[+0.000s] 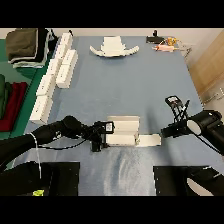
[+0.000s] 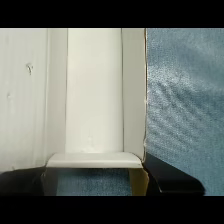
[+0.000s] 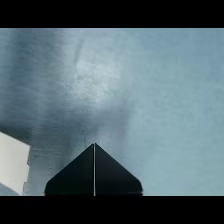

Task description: Fold the box.

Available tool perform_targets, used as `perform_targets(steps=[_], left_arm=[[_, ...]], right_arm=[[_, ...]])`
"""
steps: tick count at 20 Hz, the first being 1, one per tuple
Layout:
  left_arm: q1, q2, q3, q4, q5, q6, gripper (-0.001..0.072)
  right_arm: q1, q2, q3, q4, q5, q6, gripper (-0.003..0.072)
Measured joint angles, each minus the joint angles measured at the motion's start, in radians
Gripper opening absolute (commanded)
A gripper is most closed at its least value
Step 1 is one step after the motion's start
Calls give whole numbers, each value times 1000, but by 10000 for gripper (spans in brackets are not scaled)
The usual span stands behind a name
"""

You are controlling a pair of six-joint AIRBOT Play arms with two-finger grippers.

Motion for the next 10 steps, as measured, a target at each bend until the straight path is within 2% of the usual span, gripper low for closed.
perform_targets(steps=[2,5,10], left_arm=[[0,0,0,0,0,0,508],[0,0,0,0,0,1,508],[0,0,0,0,0,1,508]], right_arm=[[-45,-50,-18,88,7,9,6],[-75,-114,-36,298,-33,-69,5],[-90,-130,-46,626,-57,-235,5]])
